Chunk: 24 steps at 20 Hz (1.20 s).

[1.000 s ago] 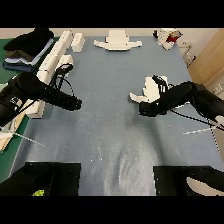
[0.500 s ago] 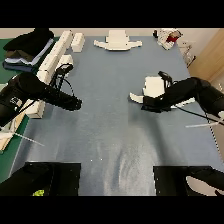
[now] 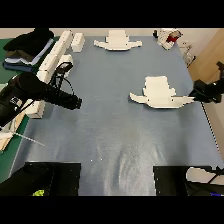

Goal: Fold the box.

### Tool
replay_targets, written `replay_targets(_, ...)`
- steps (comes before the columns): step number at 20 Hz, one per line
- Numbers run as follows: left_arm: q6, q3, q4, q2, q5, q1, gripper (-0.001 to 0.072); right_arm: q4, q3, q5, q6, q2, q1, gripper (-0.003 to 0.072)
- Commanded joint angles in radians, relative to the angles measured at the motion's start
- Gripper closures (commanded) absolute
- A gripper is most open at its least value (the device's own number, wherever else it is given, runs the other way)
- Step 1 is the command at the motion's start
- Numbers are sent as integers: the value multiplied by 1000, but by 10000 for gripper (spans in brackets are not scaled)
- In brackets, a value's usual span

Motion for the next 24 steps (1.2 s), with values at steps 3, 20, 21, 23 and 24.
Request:
replay_targets(3,0,0,0,1,29,0,696,95,135,-53,-199,-193,-195,378)
replay_targets(20,0,0,0,1,28,0,696,193,322,-173,-371,-460,-193,383)
replay_targets(21,0,0,0,1,28,0,696,227,322,-183,-387,-460,-193,384)
replay_targets(23,0,0,0,1,28,0,696,283,322,-211,-423,-460,-193,424)
replay_targets(24,0,0,0,1,28,0,696,286,322,-219,-425,-460,-193,424)
